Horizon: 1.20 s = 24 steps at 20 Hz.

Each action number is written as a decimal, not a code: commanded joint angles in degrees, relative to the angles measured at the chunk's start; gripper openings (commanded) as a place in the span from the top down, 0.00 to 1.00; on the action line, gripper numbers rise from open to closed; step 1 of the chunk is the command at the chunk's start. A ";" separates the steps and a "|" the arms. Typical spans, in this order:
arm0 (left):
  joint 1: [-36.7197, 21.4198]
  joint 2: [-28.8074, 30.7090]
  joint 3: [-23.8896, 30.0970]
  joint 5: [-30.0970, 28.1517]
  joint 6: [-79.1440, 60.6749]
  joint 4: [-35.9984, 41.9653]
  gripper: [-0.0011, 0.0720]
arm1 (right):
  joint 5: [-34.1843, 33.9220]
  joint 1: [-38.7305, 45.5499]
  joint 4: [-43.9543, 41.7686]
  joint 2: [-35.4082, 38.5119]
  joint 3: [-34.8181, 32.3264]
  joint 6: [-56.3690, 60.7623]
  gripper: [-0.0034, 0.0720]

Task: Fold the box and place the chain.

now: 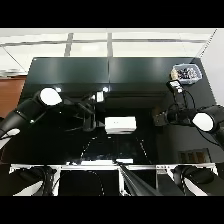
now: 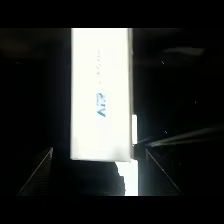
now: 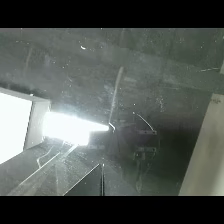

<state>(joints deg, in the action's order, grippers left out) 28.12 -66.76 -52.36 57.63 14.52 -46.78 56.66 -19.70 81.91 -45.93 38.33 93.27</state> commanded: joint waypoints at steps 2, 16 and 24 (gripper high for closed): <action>3.85 -2.25 -7.23 -1.81 11.06 -1.77 0.01 | -0.92 0.02 0.20 0.04 -0.02 0.39 0.94; 10.58 -19.67 -12.92 -3.37 17.62 -2.47 0.01 | -0.98 0.02 0.11 0.04 -0.02 0.39 0.94; 11.39 -19.69 -12.94 -3.23 17.16 -2.71 0.01 | -1.66 0.02 -0.02 0.04 -0.02 0.39 0.94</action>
